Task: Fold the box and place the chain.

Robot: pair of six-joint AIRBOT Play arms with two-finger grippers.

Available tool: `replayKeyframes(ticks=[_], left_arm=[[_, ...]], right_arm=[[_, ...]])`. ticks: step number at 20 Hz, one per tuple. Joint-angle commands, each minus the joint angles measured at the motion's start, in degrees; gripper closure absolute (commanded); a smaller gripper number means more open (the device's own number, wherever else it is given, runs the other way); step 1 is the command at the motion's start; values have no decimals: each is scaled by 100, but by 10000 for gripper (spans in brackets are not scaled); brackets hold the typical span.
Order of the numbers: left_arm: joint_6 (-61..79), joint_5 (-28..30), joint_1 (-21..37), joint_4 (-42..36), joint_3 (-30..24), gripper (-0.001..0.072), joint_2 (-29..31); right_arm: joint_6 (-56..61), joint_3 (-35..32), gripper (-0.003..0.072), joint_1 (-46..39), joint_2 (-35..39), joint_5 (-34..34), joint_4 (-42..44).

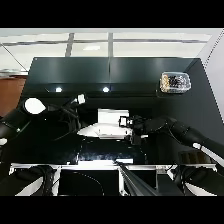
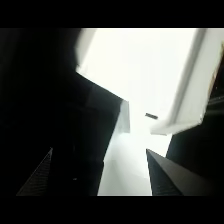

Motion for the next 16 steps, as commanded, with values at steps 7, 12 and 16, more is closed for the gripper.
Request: replayKeyframes(ticks=[7, 12, 16], left_arm=[[931, 175, -756, -42, -304, 27, -540], [931, 516, -931, -247, -304, 118, -640], [931, 525, -929, -262, -304, 361, -640]], right_arm=[[-2, -2, 285, -4, -4, -4, 0], [-4, -2, 284, -4, -4, -4, 0], [-2, -2, 284, -4, -4, -4, 2]])
